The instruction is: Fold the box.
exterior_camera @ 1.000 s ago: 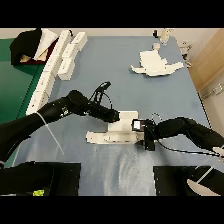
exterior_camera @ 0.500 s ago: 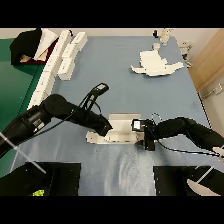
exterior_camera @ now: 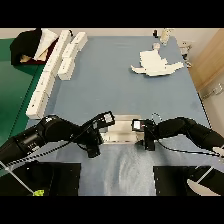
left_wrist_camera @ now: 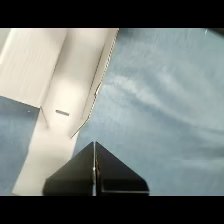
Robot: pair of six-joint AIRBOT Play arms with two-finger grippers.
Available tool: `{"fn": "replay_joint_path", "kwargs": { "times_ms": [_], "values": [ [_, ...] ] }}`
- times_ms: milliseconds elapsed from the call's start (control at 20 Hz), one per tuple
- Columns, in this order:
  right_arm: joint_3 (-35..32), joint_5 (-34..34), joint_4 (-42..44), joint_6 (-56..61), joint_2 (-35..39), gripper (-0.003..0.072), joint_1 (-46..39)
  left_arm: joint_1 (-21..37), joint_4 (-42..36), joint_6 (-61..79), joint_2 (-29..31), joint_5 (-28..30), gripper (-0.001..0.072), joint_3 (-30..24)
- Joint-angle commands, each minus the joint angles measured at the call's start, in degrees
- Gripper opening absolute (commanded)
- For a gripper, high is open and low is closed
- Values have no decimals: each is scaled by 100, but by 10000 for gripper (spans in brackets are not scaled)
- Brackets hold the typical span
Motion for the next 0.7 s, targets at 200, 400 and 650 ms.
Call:
{"fn": "replay_joint_path", "kwargs": {
  "times_ms": [200,400,650],
  "values": [
    [-2,2,2,2,2,448,2,1246,-791,3263,-4,107,608,-573],
    [-2,2,2,2,2,448,2,1268,-1696,4360,-339,636,607,-680],
    [-2,2,2,2,2,448,2,1261,-2227,4793,-933,942,587,-673]
  ]
}}
